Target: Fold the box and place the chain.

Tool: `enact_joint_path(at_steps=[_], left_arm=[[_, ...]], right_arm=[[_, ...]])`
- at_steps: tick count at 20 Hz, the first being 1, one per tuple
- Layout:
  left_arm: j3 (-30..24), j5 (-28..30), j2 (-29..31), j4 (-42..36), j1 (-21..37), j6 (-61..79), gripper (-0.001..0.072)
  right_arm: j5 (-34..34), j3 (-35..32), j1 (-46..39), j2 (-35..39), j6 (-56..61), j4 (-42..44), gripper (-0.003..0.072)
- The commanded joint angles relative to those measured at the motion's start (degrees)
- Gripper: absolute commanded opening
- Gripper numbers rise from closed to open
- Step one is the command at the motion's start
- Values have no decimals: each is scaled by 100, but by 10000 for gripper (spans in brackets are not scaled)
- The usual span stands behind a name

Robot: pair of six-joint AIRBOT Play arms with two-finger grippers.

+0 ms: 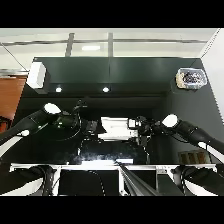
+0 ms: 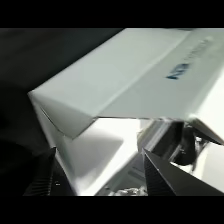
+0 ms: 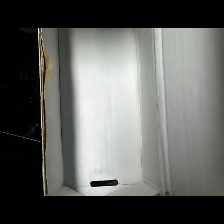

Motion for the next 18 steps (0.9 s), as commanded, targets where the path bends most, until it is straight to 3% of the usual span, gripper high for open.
enact_joint_path(at_steps=[1,10,15,18], left_arm=[[258,240,4,717,-229,-826,594],[942,267,4,1786,-911,-2284,594],[1021,326,4,1888,-1119,-2522,591],[1021,706,2,1926,-1270,-2531,591]], right_arm=[[0,-2,4,-2,0,0,478],[0,-2,4,-2,0,0,478],[0,-2,4,-2,0,0,478],[0,-2,4,-2,2,2,478]])
